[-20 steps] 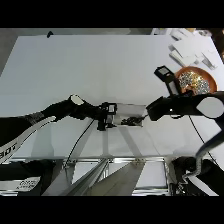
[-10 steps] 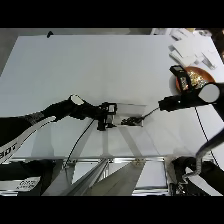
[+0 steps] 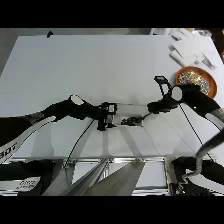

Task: Fold the box and place the chain.

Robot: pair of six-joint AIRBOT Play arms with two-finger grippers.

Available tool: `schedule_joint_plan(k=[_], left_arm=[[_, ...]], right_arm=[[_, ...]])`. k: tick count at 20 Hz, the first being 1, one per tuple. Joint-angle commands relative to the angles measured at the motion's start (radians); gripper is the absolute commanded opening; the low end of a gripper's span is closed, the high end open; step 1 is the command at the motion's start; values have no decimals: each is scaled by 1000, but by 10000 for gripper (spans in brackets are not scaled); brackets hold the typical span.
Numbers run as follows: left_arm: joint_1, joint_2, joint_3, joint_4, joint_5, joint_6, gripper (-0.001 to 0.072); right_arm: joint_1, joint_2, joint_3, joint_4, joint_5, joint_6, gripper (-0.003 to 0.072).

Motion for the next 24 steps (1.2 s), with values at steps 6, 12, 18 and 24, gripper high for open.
schedule_joint_plan(k=[6, 12, 18, 24], left_arm=[[1, 1, 0, 0, 0, 0, 311], [1, 1, 0, 0, 0, 0, 311], [1, 1, 0, 0, 0, 0, 311], [1, 1, 0, 0, 0, 0, 311]], right_arm=[[6, -47, 0, -40, -50, 62, 275], [7, -67, 0, -63, -36, 81, 156], [11, 0, 0, -64, 37, -1, 15], [11, 336, 0, -16, 208, -42, 15]])
